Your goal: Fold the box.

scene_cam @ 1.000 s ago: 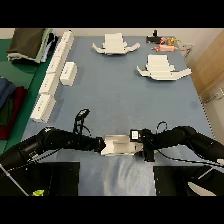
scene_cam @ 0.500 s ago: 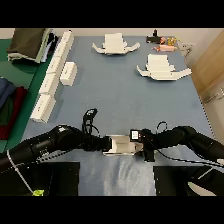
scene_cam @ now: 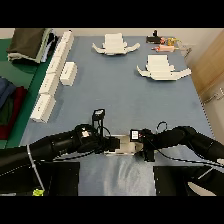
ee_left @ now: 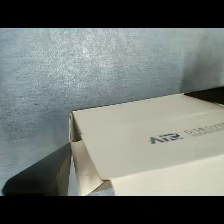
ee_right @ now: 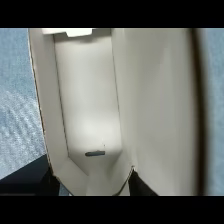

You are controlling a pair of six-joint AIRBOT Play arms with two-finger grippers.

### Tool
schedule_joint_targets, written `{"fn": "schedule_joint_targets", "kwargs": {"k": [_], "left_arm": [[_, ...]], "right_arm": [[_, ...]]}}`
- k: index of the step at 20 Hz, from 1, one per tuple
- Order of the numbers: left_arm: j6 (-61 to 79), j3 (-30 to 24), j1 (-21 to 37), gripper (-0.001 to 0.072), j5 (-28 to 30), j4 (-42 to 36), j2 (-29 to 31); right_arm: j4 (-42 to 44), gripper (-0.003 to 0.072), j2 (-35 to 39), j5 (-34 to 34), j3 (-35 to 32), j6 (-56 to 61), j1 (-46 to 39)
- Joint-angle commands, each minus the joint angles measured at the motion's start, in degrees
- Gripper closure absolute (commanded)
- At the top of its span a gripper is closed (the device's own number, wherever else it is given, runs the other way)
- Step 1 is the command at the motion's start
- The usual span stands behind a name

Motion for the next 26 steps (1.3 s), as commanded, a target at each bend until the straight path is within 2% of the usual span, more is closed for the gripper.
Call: {"fn": "schedule_joint_targets", "kwargs": {"k": [1, 5, 9, 10, 12, 14, 24, 25, 26], "left_arm": [[-6.0, 4.8, -2.1, 0.0308, -6.4, 5.8, -4.9], [-7.5, 8.4, -3.6, 0.0308, -10.3, 6.9, -9.2], [-9.5, 8.8, -4.1, 0.0312, -11.1, 7.0, -10.5], [-9.5, 8.8, -4.1, 0.0376, -11.2, 6.8, -10.5], [-9.9, 8.8, -4.1, 0.0378, -11.2, 6.8, -10.5], [-11.4, 8.8, -4.1, 0.0415, -11.2, 6.8, -10.5], [-13.5, 9.4, -4.1, 0.0417, -12.9, 6.8, -12.0], [-13.3, 9.9, -4.1, 0.0429, -13.5, 6.8, -12.5], [-13.3, 10.3, -4.1, 0.0485, -13.8, 6.9, -12.8]], "right_arm": [[0.0, 0.026, 0.0, 0.0, 0.0, 0.0, 0.0], [0.0, 0.0259, 0.0, 0.0, 0.0, 0.0, 0.0], [0.0, 0.0259, 0.0, 0.0, 0.0, 0.0, 0.0], [0.0, 0.026, 0.0, 0.0, 0.0, 0.0, 0.0], [0.0, 0.0259, 0.0, 0.0, 0.0, 0.0, 0.0], [0.0, 0.0259, 0.0, 0.0, 0.0, 0.0, 0.0], [0.0, 0.0259, 0.0, 0.0, 0.0, 0.0, 0.0], [0.0, 0.0259, 0.0, 0.0, 0.0, 0.0, 0.0], [0.0, 0.0259, 0.0, 0.0, 0.0, 0.0, 0.0]]}}
